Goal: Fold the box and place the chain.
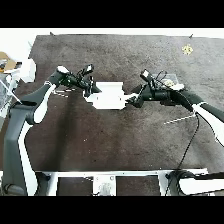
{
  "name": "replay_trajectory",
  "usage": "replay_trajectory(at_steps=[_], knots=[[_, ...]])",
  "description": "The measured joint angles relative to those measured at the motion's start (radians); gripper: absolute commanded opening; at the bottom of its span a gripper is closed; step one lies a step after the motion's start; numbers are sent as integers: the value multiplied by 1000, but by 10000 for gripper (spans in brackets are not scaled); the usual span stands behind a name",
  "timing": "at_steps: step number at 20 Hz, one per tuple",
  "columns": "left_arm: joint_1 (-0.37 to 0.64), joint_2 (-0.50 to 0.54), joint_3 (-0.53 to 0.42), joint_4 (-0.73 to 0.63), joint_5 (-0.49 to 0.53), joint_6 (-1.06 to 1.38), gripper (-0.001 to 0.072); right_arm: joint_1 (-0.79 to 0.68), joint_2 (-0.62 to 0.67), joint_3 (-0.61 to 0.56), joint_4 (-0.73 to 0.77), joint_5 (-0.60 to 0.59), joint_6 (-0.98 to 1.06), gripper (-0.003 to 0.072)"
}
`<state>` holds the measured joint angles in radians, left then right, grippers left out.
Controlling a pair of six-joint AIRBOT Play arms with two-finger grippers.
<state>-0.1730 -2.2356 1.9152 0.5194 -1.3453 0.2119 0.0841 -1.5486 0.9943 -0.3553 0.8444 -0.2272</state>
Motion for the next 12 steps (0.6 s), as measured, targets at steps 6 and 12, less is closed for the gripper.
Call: replay_trajectory(at_steps=[6,12], knots=[[0,0,0,-2,0,-2,11,78,-3,0,-161,27,-98,678],[0,0,0,-5,1,-2,11,159,-46,11,-252,-60,-117,677]])
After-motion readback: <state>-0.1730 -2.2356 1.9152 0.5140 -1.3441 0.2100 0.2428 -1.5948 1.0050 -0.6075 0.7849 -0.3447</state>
